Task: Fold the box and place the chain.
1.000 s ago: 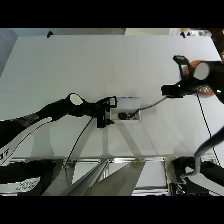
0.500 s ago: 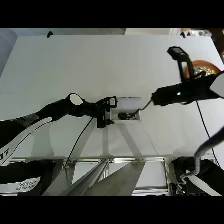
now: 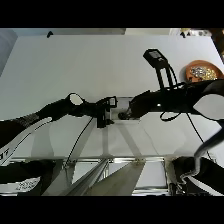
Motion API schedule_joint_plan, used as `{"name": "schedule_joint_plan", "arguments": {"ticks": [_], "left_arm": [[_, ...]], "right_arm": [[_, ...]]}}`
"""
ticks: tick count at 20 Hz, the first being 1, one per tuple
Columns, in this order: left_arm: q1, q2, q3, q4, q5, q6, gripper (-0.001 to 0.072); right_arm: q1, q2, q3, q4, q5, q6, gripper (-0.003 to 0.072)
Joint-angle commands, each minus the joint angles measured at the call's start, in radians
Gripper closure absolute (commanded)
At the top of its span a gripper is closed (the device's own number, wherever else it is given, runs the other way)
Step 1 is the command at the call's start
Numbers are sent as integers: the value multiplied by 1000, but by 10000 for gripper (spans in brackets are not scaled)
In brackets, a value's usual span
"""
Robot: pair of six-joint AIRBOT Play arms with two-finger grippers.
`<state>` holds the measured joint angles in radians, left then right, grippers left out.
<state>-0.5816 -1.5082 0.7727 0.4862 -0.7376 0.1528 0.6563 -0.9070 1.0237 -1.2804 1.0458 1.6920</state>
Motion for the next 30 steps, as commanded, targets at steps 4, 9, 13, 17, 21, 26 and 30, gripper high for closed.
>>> {"name": "schedule_joint_plan", "arguments": {"ticks": [4,9,13,17,21,26,30], "left_arm": [[0,0,0,0,0,0,316],[0,0,0,0,0,0,316],[0,0,0,0,0,0,316],[0,0,0,0,0,0,316],[0,0,0,0,0,0,316],[0,0,0,0,0,0,316],[0,0,0,0,0,0,316]], "right_arm": [[32,-65,-43,-8,-45,19,668],[32,-162,-45,-17,-42,19,506],[31,-153,-45,-24,-41,11,448],[21,-74,-45,-182,-43,-1,325],[-127,-46,-45,-212,-22,2,325],[-394,-61,-45,-259,-8,2,332],[-540,-135,-45,-260,15,1,376]]}}
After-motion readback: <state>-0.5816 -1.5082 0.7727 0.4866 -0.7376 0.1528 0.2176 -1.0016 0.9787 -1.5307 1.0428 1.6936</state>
